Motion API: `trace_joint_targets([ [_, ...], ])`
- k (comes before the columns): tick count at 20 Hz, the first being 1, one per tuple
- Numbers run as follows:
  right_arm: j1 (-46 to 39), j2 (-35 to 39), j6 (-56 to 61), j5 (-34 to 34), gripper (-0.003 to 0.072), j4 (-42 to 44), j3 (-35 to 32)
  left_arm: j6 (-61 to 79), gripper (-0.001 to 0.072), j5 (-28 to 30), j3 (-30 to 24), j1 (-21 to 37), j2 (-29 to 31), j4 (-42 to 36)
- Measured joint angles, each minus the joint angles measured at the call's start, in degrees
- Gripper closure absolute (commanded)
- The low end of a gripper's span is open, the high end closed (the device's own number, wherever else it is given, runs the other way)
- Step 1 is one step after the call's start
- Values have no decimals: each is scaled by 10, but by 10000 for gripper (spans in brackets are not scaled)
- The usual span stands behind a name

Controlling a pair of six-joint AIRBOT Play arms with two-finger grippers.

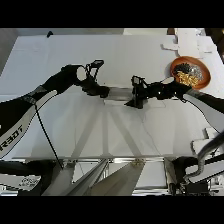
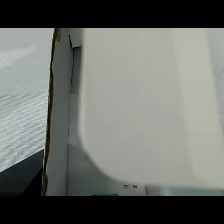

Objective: Fold the box and place the chain.

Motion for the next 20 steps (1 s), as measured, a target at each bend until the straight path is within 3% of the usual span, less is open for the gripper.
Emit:
trace_joint_targets([
  [6,0,0,0,0,120,0,0,-118,278,-41,37,-32,-9,91],
  [9,0,0,0,0,120,0,0,-175,347,-49,56,-43,-18,109],
  [14,0,0,0,0,120,0,0,-247,359,-78,78,-59,-43,119],
  [17,0,0,0,0,120,0,0,-268,446,-90,83,-70,-54,122],
  [20,0,0,0,0,120,0,0,-277,488,-93,85,-78,-61,125],
])
